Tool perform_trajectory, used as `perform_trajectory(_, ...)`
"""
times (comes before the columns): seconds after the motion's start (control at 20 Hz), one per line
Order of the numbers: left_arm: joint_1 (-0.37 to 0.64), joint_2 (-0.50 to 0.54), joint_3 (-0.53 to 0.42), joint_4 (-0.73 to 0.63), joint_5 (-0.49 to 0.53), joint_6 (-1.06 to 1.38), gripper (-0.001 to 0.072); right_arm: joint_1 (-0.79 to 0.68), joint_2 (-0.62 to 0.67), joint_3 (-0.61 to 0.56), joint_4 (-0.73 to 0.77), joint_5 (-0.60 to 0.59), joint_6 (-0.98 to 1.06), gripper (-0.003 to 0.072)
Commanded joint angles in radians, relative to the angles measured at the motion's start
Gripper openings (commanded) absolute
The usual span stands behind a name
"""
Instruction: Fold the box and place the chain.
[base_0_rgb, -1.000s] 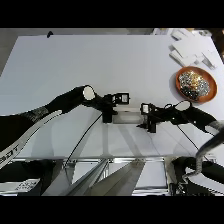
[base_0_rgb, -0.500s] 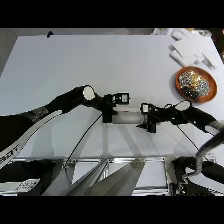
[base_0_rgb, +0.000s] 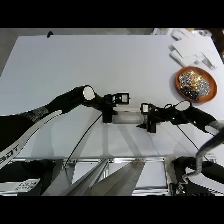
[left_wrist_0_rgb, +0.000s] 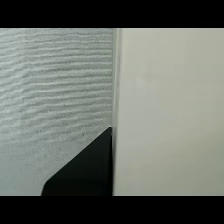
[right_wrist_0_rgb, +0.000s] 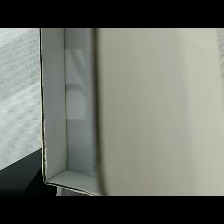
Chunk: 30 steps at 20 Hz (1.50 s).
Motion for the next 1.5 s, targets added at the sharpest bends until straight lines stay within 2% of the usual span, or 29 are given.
perform_trajectory(0.0,0.000,0.001,0.000,0.000,0.000,0.000,0.0010,0.000,0.000,0.000,0.000,0.000,0.000,0.0436)
perform_trajectory(0.6,0.000,0.000,0.000,-0.014,-0.002,0.001,0.0011,0.000,0.000,0.000,0.000,0.000,0.000,0.0436)
perform_trajectory(0.65,0.000,0.002,0.000,-0.014,-0.005,0.000,0.0050,0.000,0.000,0.000,0.000,0.000,0.000,0.0436)
perform_trajectory(0.7,0.000,0.006,0.000,-0.010,-0.015,0.000,0.0242,0.000,0.000,0.000,0.000,0.000,0.000,0.0436)
perform_trajectory(0.75,0.001,0.012,0.000,0.001,-0.019,0.000,0.0470,0.000,0.000,0.000,0.000,0.000,0.000,0.0436)
perform_trajectory(0.8,0.002,0.024,0.000,0.012,-0.017,0.000,0.0616,0.000,0.000,0.000,0.000,0.000,0.000,0.0436)
perform_trajectory(0.85,0.002,0.041,0.000,0.028,-0.017,0.000,0.0685,0.000,0.000,0.000,0.000,0.000,0.000,0.0436)
perform_trajectory(1.05,0.003,0.135,0.000,0.102,-0.004,-0.061,0.0694,0.000,0.000,0.000,0.000,0.000,0.000,0.0436)
perform_trajectory(1.2,0.003,0.187,0.000,0.243,-0.016,-0.234,0.0694,0.000,0.000,0.000,0.000,0.000,0.000,0.0436)
perform_trajectory(1.4,0.003,0.234,0.000,0.452,-0.124,-0.440,0.0691,0.000,0.000,0.000,0.000,0.000,0.000,0.0436)
perform_trajectory(1.45,0.002,0.245,0.000,0.479,-0.156,-0.470,0.0658,0.000,0.000,0.000,0.000,0.000,0.000,0.0436)
